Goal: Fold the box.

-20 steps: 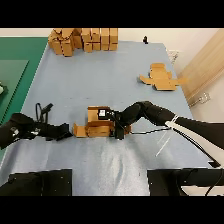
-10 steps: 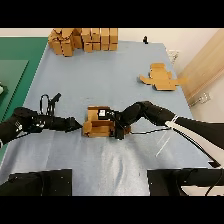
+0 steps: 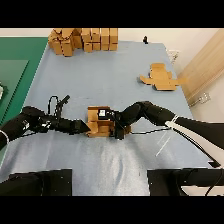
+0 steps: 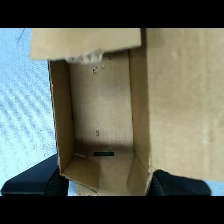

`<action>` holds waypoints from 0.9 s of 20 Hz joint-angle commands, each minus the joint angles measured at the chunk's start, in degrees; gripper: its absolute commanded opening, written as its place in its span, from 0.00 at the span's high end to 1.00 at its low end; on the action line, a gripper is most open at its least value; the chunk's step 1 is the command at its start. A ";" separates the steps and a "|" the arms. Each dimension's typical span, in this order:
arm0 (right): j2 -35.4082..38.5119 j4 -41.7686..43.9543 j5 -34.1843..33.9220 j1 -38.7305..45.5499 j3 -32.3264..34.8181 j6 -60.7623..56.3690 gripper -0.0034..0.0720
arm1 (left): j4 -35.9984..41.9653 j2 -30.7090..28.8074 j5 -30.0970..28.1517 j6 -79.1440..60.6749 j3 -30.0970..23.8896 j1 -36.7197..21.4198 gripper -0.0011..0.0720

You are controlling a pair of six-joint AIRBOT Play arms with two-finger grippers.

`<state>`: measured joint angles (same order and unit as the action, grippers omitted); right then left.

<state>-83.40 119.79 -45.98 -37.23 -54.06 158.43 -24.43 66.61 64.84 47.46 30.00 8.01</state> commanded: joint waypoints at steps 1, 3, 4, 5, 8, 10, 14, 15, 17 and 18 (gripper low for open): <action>0.02 0.04 0.00 0.00 -0.02 -0.02 0.85 | -0.20 0.50 -3.19 0.44 0.63 0.59 0.44; 0.02 0.02 0.00 0.00 -0.02 -0.02 0.85 | -0.28 0.50 -4.59 1.38 1.77 1.07 0.34; 0.02 0.02 0.04 0.00 -0.02 -0.02 0.85 | -0.57 0.50 -5.20 2.12 2.67 1.81 0.33; 0.02 0.04 0.02 0.00 -0.02 -0.02 0.85 | -1.60 0.50 -5.33 3.06 3.82 2.75 0.33; 0.02 0.04 0.04 0.00 -0.02 -0.02 0.85 | -11.72 0.50 -5.22 12.52 8.50 7.76 0.33; 0.02 0.04 0.04 0.00 -0.02 -0.02 0.85 | -18.18 0.50 -5.20 18.64 11.10 11.82 0.32; 0.02 0.02 0.04 0.00 -0.02 -0.02 0.85 | -24.44 0.50 -4.98 27.06 15.15 17.42 0.33; 0.02 0.02 0.04 0.00 -0.02 -0.02 0.85 | -26.97 0.50 -5.22 29.97 15.89 18.25 0.33; 0.02 0.04 0.04 0.00 -0.02 -0.02 0.85 | -32.72 0.50 -6.05 37.73 16.68 19.65 0.33; 0.02 0.04 0.04 0.00 -0.02 -0.02 0.84 | -34.42 0.50 -6.05 40.06 16.70 20.22 0.33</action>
<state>-83.40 119.79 -46.02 -37.21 -54.06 158.43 -50.76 67.09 59.55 77.58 45.32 25.91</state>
